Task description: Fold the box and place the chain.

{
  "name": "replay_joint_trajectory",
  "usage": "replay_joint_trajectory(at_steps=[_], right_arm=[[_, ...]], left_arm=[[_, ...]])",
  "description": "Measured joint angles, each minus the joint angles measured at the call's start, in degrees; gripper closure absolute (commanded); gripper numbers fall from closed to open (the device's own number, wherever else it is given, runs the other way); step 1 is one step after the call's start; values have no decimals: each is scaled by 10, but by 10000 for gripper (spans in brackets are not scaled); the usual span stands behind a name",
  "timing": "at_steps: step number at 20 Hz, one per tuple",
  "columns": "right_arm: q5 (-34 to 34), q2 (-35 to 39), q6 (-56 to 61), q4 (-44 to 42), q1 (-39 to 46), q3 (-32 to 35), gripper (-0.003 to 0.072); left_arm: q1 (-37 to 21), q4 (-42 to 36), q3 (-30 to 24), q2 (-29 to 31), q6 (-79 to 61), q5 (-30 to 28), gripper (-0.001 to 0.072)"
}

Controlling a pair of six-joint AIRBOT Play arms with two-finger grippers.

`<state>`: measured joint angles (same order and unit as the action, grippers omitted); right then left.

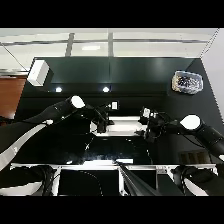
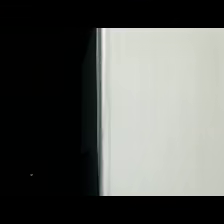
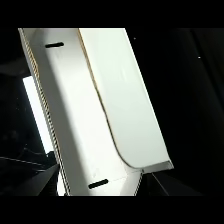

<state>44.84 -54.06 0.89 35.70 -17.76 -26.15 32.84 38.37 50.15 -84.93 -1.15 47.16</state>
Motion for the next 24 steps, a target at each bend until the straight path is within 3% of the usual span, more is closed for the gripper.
replay_joint_trajectory(at_steps=[17, 24], right_arm=[[32, -54, -43, -25, -17, 1, 53], [18, -81, -74, 11, -23, 1, 53]], left_arm=[[0, 3, 0, 0, -2, 1, 682], [0, 2, 0, 1, -2, -1, 681]])
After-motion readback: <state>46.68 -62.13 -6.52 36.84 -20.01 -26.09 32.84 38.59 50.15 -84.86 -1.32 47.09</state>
